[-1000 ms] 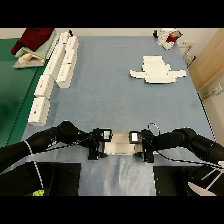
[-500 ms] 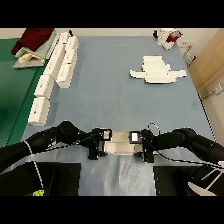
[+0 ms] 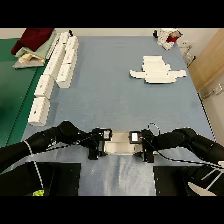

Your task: Fold the box.

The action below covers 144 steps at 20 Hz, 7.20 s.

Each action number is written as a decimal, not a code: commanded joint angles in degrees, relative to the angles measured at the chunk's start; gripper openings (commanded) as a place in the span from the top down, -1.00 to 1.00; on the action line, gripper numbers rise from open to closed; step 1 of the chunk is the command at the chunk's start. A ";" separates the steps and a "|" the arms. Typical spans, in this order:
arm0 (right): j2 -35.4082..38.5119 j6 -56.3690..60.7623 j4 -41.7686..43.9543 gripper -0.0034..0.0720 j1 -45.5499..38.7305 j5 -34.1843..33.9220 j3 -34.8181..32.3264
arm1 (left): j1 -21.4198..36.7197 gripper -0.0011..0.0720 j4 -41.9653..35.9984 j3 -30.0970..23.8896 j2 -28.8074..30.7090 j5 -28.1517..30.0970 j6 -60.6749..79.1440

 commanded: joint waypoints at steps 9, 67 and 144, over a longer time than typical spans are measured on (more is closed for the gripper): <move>-0.02 -0.04 0.00 -0.51 -0.02 0.00 0.00 | 0.00 -0.46 0.00 0.00 -0.02 0.02 0.00; -6.10 80.17 -3.76 0.47 -2.45 0.42 16.02 | 0.00 -0.46 0.00 0.00 -0.02 0.04 0.00; 11.15 33.09 -14.93 0.74 1.70 -10.51 2.93 | 0.00 -0.46 0.00 0.00 -0.02 0.02 0.00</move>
